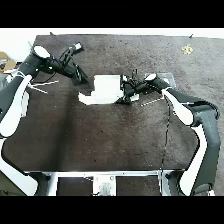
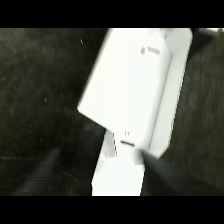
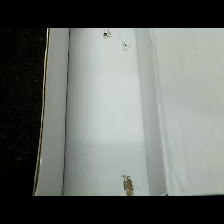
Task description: Fold the box and place the chain.
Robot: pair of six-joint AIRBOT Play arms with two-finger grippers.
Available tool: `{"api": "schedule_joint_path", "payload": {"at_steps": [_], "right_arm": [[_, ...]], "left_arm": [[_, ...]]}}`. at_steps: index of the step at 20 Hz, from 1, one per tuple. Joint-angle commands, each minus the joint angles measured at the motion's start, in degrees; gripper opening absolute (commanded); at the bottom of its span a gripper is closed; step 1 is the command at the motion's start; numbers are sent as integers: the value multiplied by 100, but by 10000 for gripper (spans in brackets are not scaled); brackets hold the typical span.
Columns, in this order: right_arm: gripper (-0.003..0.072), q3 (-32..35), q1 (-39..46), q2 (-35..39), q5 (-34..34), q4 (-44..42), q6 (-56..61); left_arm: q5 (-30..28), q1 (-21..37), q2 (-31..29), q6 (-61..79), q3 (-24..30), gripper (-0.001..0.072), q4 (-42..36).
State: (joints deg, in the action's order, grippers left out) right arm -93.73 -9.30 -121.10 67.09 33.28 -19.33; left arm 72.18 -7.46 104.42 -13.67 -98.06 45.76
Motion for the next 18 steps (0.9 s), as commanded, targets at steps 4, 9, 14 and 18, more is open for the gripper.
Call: {"api": "schedule_joint_path", "payload": {"at_steps": [4,9,14,18], "right_arm": [[447,0,-2,0,-2,-4,7],[448,0,-4,0,-2,-4,7],[447,0,-4,0,-2,-7,7],[447,0,-4,0,-2,-7,7]], "left_arm": [[-372,-240,-83,1847,1088,720,175],[-1082,-682,-83,1576,1532,720,195],[-1357,-750,35,1349,1545,720,564],[-1624,-750,35,1373,1545,720,682]]}}
